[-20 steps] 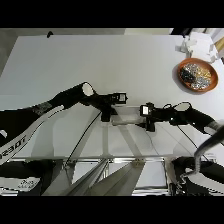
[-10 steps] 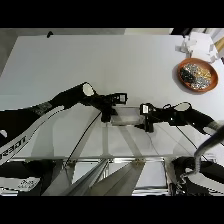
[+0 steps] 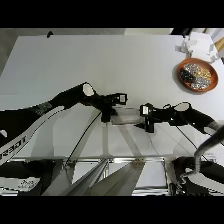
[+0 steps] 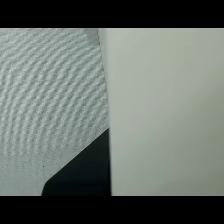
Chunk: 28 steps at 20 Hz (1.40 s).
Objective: Fold the box and place the chain.
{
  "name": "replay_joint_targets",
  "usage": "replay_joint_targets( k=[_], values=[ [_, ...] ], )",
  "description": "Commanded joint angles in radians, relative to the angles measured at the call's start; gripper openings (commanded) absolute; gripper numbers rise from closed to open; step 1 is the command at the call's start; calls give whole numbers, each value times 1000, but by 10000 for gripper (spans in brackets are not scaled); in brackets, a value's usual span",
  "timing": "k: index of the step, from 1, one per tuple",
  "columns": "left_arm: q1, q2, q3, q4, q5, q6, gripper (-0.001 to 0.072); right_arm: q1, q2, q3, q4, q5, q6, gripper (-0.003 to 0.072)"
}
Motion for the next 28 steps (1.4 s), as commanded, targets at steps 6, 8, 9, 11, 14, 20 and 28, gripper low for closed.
replay_joint_targets(
  k=[6, 8, 9, 11, 14, 20, 28],
  values=[
    [0, 0, 0, 0, 1, 0, 12, 0, -1, 0, -30, -32, 0, 402],
    [0, 0, 0, -4, 0, 0, 12, 0, -1, 0, -30, -32, 0, 402],
    [0, 0, 0, -4, 1, 0, 12, 0, -1, 0, -30, -32, 0, 402],
    [0, 0, 0, -4, 0, 0, 12, 0, -1, 0, -30, -32, 0, 402],
    [1, 1, 0, -5, 1, 0, 54, 0, -1, 0, -30, -32, 0, 402],
    [21, 45, 0, 46, -26, -62, 639, 0, -1, 0, -30, -33, 0, 402],
    [110, 244, 0, 282, -225, -262, 351, 0, -1, 0, -31, -32, 0, 402]
  ],
)
